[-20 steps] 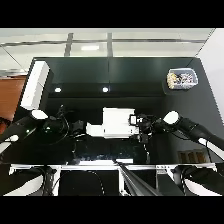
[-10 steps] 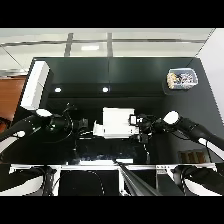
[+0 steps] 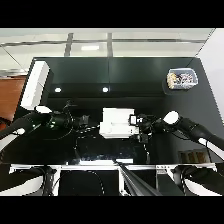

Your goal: Fold the box and place the chain.

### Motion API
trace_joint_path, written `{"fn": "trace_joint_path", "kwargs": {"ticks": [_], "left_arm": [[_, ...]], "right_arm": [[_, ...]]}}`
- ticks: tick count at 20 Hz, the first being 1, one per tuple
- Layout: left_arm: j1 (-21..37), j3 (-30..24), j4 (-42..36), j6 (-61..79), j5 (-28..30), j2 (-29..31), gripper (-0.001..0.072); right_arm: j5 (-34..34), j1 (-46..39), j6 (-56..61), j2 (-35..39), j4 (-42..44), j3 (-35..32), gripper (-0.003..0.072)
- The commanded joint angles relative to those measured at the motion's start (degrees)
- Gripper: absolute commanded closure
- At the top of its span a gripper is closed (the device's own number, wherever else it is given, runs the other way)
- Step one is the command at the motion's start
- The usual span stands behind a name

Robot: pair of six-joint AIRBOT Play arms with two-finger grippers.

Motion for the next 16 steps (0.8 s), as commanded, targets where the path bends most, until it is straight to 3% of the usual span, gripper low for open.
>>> {"fn": "trace_joint_path", "kwargs": {"ticks": [1,7,11,13,16], "left_arm": [[-0.04,0.15,-0.02,0.02,-1.62,-0.04,0.008],[-1.88,0.35,0.15,0.17,-2.78,-0.04,0.0091],[-6.82,2.93,1.29,-0.22,1.31,-0.04,0.0092],[-8.55,5.49,4.94,-4.74,1.92,-0.02,0.0143],[-10.14,8.68,11.41,-12.79,0.68,-0.02,0.0162]], "right_arm": [[0.02,0.04,0.02,0.0,0.0,0.0,0.0456],[0.02,0.04,0.02,0.0,0.0,0.0,0.0456],[0.02,0.04,0.02,0.0,0.0,0.0,0.0457],[0.02,0.04,0.02,0.0,0.0,0.0,0.0456],[0.02,0.04,0.04,0.0,0.0,0.0,0.0456]]}}
